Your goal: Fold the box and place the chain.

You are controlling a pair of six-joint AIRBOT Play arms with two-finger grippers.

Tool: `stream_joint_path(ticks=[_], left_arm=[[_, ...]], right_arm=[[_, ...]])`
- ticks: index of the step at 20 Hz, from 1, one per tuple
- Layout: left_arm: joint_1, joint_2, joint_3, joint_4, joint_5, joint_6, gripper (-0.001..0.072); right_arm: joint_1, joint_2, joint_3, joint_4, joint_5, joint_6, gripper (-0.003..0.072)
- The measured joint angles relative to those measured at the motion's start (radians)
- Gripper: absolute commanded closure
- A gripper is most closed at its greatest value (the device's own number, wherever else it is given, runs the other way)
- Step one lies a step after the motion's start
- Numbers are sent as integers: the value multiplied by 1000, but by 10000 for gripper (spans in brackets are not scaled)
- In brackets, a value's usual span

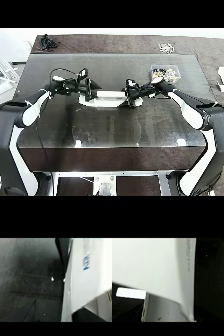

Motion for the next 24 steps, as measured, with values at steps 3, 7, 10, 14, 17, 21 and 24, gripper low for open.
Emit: stream_joint_path(ticks=[3, 7, 10, 14, 17, 21, 24], left_arm=[[4, 19, 3, -33, -18, 1, 230], [13, 65, 6, -49, -46, 2, 229], [51, 112, 6, -52, -82, -7, 230], [137, 164, 6, -57, -204, -21, 622], [187, 195, 5, -56, -357, -29, 696], [198, 251, -3, -3, -460, -86, 698], [160, 312, -56, 53, -435, -103, 698]], right_arm=[[0, 0, 0, 3, -5, 1, 127], [0, 0, 0, 2, -5, 1, 126], [0, 0, 0, 2, -4, 1, 127], [0, 0, 0, 2, -4, 2, 127], [0, 0, 0, 2, -4, 2, 127], [0, 0, 0, 2, -4, 2, 126], [0, 0, 0, 2, -5, 2, 127]])
